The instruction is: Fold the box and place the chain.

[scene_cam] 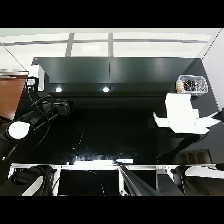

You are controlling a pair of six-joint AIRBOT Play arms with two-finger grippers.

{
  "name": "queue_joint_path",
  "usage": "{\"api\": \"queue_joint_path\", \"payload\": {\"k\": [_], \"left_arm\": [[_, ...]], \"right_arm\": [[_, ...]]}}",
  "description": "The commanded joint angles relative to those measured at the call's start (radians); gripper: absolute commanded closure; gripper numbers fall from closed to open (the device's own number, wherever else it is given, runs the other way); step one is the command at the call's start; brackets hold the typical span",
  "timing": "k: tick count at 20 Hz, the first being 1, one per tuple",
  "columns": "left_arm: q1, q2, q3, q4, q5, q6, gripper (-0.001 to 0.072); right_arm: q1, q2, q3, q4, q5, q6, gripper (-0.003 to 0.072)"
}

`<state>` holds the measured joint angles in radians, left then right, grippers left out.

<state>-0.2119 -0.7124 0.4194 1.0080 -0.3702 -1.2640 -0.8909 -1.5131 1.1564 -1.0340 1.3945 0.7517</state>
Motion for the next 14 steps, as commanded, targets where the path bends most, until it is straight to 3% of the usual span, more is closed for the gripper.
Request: {"api": "queue_joint_path", "payload": {"k": [1, 3, 7, 14], "left_arm": [[0.000, -0.001, 0.000, -0.001, 0.004, 0.000, 0.0002], [0.000, -0.001, 0.000, 0.002, 0.000, 0.001, 0.0002], [0.000, -0.001, 0.000, 0.004, 0.026, 0.005, 0.0004], [-0.040, -0.029, 0.003, -0.159, -0.013, 0.001, 0.0005]], "right_arm": [[0.066, 0.032, -0.053, 0.185, 0.098, 0.046, 0.0674], [0.112, 0.100, -0.145, 0.285, 0.073, 0.026, 0.0674], [0.260, 0.336, -0.426, 0.521, -0.104, -0.035, 0.0674], [0.648, 0.793, -0.885, 0.844, -0.529, -0.095, 0.0674]]}}
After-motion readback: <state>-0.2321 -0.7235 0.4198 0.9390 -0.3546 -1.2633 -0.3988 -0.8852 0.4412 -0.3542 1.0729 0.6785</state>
